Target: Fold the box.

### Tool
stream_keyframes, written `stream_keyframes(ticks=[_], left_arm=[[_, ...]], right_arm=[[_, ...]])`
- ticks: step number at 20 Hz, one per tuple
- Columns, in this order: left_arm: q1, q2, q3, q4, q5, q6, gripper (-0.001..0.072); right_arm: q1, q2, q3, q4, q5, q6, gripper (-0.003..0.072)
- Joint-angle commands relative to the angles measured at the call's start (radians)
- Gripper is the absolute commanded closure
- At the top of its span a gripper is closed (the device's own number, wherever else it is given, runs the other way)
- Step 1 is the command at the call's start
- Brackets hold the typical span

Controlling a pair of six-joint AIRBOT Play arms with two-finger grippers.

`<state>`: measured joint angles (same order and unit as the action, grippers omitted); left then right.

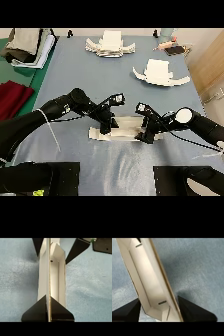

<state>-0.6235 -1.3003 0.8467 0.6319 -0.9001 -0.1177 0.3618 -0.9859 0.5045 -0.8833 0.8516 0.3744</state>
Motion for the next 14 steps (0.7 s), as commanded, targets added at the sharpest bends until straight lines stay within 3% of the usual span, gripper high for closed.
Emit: stream_keyframes(ticks=[1,6,14], left_arm=[[0.0,-0.001,0.0,0.0,0.0,0.0,0.0691],[0.0,-0.001,0.0,0.0,0.0,0.0,0.0692],[0.0,-0.001,0.0,0.0,0.0,0.0,0.0692]], right_arm=[[-0.009,-0.016,-0.001,-0.023,0.008,-0.035,-0.0025],[-0.009,-0.018,-0.002,-0.061,0.101,-0.069,-0.0024],[-0.089,-0.1,-0.01,0.136,0.11,-0.487,-0.0024]])
